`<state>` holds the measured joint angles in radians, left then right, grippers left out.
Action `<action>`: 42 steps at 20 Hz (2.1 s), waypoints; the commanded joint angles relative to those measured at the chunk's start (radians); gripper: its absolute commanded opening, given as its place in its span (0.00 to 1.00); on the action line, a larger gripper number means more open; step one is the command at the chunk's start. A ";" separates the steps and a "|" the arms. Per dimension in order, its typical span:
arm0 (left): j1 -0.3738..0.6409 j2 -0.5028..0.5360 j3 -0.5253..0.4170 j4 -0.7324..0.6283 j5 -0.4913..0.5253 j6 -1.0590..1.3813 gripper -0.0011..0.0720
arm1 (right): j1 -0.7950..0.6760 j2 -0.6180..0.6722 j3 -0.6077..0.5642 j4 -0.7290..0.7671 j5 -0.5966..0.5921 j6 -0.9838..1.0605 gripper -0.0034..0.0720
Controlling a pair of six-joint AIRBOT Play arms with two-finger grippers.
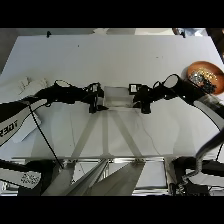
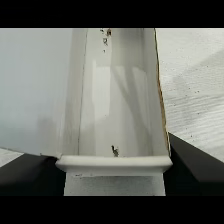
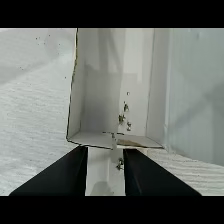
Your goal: Fold the box and place the chain.
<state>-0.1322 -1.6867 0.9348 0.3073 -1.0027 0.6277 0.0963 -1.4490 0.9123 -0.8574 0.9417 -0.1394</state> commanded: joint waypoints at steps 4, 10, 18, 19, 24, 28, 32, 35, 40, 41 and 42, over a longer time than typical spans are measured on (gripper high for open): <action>0.000 0.001 0.000 0.000 0.000 0.000 0.49 | 0.005 0.000 0.000 0.102 -0.050 -0.008 0.37; 0.000 0.001 0.000 0.000 0.000 0.000 0.49 | 0.005 0.000 0.000 0.121 -0.051 0.005 0.69; 0.000 0.001 0.000 0.000 0.000 0.000 0.49 | 0.005 0.003 0.000 0.164 0.025 0.012 0.08; 0.000 0.001 0.000 0.000 0.000 0.000 0.49 | 0.005 0.011 0.000 0.191 0.040 0.012 0.08; 0.000 0.001 0.000 0.000 0.000 0.000 0.49 | 0.005 0.118 0.000 0.293 0.053 0.050 0.07; 0.000 0.001 0.000 0.000 0.000 0.000 0.49 | 0.000 0.270 0.000 0.175 -0.051 0.272 0.07; 0.000 0.001 0.000 0.000 0.000 0.000 0.49 | -0.082 0.356 0.000 -0.032 -0.097 0.556 0.07; 0.000 0.001 0.000 0.000 0.000 0.000 0.49 | -0.179 0.352 -0.005 -0.244 -0.063 0.861 0.07; 0.000 0.001 0.000 0.000 0.000 0.000 0.49 | -0.292 0.317 -0.110 -0.289 -0.054 0.944 0.06; 0.000 0.001 0.000 0.000 0.000 0.000 0.49 | -0.294 0.288 -0.132 -0.286 -0.051 0.951 0.06; 0.000 0.001 0.000 0.000 0.000 0.000 0.49 | -0.293 0.249 -0.143 -0.267 -0.051 0.951 0.06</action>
<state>-0.1326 -1.6867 0.9348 0.3069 -1.0027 0.6277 -0.1673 -1.1465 0.8158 -1.1069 0.8856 0.7467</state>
